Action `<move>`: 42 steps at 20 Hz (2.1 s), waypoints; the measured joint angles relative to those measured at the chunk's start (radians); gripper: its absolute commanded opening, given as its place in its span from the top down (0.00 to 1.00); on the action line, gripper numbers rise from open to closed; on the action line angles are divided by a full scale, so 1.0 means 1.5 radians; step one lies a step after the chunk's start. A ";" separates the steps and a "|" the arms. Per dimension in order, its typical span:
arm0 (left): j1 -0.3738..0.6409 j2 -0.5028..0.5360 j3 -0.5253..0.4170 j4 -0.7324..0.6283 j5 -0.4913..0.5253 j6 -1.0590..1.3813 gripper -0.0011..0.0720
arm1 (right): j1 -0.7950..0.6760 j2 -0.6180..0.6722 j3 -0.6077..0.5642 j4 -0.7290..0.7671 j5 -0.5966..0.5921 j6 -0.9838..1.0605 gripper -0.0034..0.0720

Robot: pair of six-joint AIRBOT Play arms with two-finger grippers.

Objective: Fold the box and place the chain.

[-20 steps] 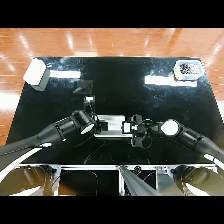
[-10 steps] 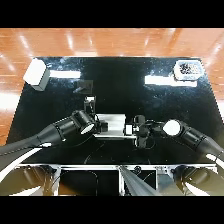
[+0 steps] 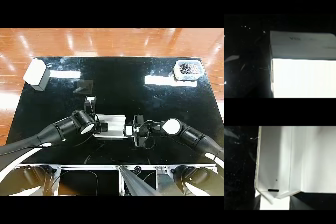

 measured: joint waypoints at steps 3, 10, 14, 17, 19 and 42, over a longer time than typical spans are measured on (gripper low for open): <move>0.000 0.000 0.000 0.000 0.000 0.000 0.96 | 0.000 -0.005 0.000 0.015 -0.001 -0.007 0.55; 0.000 0.000 0.000 0.001 0.001 0.000 0.95 | 0.001 -0.019 0.000 0.098 -0.024 -0.039 0.55; 0.000 0.000 0.000 0.000 0.001 -0.001 0.95 | 0.004 -0.022 0.000 0.134 -0.035 -0.045 0.55; 0.000 0.000 0.000 0.000 -0.002 0.001 0.95 | 0.020 -0.032 0.000 0.153 -0.038 -0.047 0.55; 0.000 0.000 0.000 -0.001 -0.001 0.003 0.96 | 0.032 -0.041 0.000 0.161 -0.040 -0.047 0.55; -0.001 0.000 0.000 -0.004 0.003 0.000 0.95 | 0.040 -0.049 0.000 0.165 -0.041 -0.031 0.77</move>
